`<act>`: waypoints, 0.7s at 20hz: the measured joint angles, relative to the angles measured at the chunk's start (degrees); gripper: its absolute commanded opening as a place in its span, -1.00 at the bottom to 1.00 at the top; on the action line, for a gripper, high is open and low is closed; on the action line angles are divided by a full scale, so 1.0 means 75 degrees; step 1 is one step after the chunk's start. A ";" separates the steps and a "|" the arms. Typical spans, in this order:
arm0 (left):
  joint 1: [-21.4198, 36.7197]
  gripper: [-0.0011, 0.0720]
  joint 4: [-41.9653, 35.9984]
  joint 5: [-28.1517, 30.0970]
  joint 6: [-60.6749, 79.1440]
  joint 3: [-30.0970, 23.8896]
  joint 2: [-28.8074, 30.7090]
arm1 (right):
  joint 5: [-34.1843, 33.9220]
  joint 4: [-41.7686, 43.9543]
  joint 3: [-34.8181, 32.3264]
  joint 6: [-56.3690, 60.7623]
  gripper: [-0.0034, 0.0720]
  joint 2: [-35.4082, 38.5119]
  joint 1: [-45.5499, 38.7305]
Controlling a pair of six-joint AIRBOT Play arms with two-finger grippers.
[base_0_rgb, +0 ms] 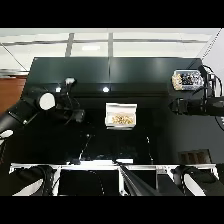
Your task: Fold the box and place the chain.
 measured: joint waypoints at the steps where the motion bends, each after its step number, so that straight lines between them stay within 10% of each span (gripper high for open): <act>1: 0.0236 0.95 -0.0854 0.0052 0.1131 -0.0175 -0.0082 | -0.0017 -0.0003 0.0000 0.0003 -0.13 0.0000 0.0000; 14: 0.0023 0.95 -0.4068 0.1279 1.1663 -0.0501 -0.1480 | -0.0047 -0.0003 -0.0073 0.0023 -0.13 0.0000 0.0000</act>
